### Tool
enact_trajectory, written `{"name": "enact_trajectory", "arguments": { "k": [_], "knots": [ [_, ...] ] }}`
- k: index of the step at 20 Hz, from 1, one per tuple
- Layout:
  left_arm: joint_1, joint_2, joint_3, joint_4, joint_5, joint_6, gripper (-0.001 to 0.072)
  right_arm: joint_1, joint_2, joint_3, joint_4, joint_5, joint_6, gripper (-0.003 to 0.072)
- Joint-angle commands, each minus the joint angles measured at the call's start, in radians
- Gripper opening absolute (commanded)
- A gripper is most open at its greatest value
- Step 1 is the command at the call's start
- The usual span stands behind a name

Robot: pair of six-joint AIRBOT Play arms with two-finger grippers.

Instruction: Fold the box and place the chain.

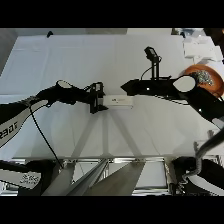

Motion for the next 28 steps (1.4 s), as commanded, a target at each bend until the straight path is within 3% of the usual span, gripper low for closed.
{"name": "enact_trajectory", "arguments": {
  "k": [1,8,16,23,28],
  "knots": [
    [0.000,0.000,0.000,0.001,-0.001,0.000,0.0215,-0.099,0.008,-0.058,-0.016,0.127,-0.008,0.0008],
    [0.000,0.000,0.000,0.001,-0.001,0.000,0.0215,-0.099,-0.210,-0.089,0.154,0.210,-0.152,0.0007],
    [0.000,0.000,0.000,0.001,-0.001,0.000,0.0215,-0.087,-0.317,-0.089,0.081,0.196,-0.156,0.0007],
    [0.000,0.000,0.000,0.001,-0.001,0.000,0.0215,-0.083,-0.310,-0.089,0.073,0.209,-0.147,0.0009],
    [0.000,0.000,0.000,0.001,-0.001,0.000,0.0215,-0.083,-0.161,-0.089,0.134,0.116,-0.160,0.0010]
  ]
}}
